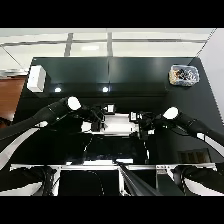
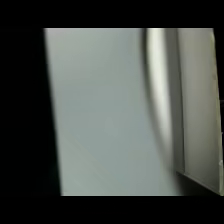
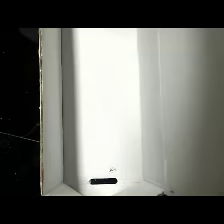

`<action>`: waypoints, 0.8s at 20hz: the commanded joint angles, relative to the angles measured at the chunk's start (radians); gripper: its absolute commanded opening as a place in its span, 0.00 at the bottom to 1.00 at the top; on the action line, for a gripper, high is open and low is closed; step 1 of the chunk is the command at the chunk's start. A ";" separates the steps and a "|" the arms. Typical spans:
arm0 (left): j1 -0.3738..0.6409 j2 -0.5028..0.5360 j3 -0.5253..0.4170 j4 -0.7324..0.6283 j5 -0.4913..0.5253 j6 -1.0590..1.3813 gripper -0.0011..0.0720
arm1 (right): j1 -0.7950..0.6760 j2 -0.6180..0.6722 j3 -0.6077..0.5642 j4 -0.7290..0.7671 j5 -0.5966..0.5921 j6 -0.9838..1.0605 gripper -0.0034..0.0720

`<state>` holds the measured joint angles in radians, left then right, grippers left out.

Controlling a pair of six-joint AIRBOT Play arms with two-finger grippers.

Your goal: Fold the box and place the chain.

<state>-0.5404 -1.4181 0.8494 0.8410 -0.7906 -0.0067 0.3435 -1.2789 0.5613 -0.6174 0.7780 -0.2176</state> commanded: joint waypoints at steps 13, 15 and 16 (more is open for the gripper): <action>0.124 0.264 -0.076 -0.195 -0.341 -0.492 0.06 | 0.005 0.000 -0.001 -0.010 0.000 0.000 0.61; 0.082 0.225 -0.095 -0.262 -0.240 -0.450 0.06 | 0.006 0.000 -0.001 -0.011 0.000 0.000 0.61; 0.065 0.199 -0.095 -0.301 -0.168 -0.435 0.06 | 0.006 0.000 -0.001 -0.011 0.000 0.000 0.61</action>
